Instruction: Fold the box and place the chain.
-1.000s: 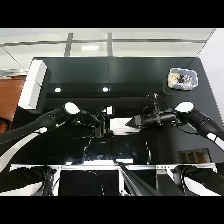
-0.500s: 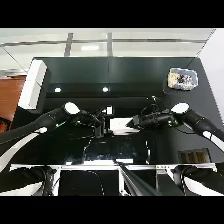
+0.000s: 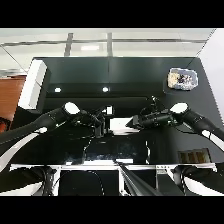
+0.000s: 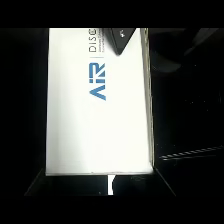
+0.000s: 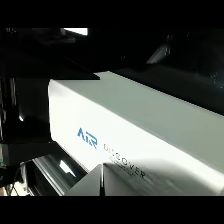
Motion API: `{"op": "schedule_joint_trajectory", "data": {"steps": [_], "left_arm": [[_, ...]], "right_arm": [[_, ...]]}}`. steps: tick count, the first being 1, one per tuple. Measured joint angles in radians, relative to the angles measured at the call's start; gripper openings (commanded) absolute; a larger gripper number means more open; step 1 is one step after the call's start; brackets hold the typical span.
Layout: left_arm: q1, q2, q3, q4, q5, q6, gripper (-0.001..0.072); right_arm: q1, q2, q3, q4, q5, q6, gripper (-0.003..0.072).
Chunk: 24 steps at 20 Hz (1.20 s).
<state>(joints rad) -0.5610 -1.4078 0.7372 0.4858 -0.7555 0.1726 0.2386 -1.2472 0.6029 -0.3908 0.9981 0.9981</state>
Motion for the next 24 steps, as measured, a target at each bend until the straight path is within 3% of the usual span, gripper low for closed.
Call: {"op": "schedule_joint_trajectory", "data": {"steps": [5,6,7,12,15,19,24], "left_arm": [[0.000,0.000,0.002,-0.003,-0.006,-0.001,0.0410],[0.001,0.002,0.002,-0.002,-0.009,-0.003,0.0541],[0.002,0.007,0.003,0.001,-0.016,-0.011,0.0719],[0.014,0.074,0.004,0.025,-0.068,-0.056,0.0720],[0.015,0.148,0.006,0.033,-0.094,-0.077,0.0719],[-0.057,0.151,0.064,-0.023,-0.072,-0.100,0.0718],[-0.149,0.014,0.192,-0.058,0.032,-0.155,0.0718]], "right_arm": [[-0.144,0.105,0.105,-0.013,0.197,-0.026,0.0017],[-0.191,0.141,0.126,-0.027,0.238,-0.025,0.0017],[-0.241,0.180,0.141,-0.044,0.274,-0.018,0.0017],[-0.431,0.356,0.172,-0.108,0.445,0.023,0.0017],[-0.488,0.430,0.177,-0.174,0.483,0.033,0.0017],[-0.514,0.466,0.179,-0.212,0.395,0.043,0.0017],[-0.521,0.477,0.179,-0.245,0.311,0.046,0.0017]]}}
